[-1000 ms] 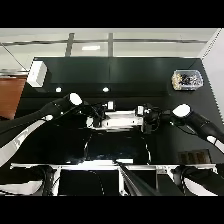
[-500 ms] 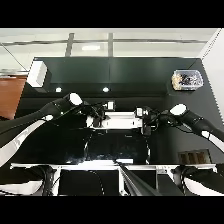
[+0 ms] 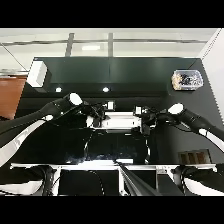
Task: Fold the box and place the chain.
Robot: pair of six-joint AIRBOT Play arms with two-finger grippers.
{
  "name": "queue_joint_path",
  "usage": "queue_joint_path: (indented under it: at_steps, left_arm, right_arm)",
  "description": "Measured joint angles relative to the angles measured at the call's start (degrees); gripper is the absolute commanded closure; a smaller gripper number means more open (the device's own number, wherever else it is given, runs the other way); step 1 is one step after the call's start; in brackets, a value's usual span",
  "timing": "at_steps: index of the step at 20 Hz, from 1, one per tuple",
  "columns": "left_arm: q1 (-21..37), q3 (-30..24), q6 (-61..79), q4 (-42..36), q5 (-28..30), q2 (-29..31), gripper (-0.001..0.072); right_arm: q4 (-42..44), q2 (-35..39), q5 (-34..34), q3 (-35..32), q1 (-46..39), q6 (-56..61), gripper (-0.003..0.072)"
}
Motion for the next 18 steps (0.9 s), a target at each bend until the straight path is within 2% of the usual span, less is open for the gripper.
queue_joint_path:
  at_steps: [16, 17, 18]
  left_arm:
    - [0.00, 0.00, -0.02, 0.00, -0.02, 0.00, 0.0683]
    - [0.00, 0.02, -0.02, 0.00, -0.02, 0.00, 0.0682]
    - [0.00, 0.00, 0.00, 0.00, -0.04, 0.00, 0.0682]
  right_arm:
    - [-3.26, -0.44, -0.46, 0.39, 1.40, 2.60, 0.0021]
    - [-3.32, -0.44, -0.50, 0.42, 1.40, 2.62, 0.0069]
    - [-3.39, -0.44, -0.50, 0.42, 1.42, 2.62, 0.0265]
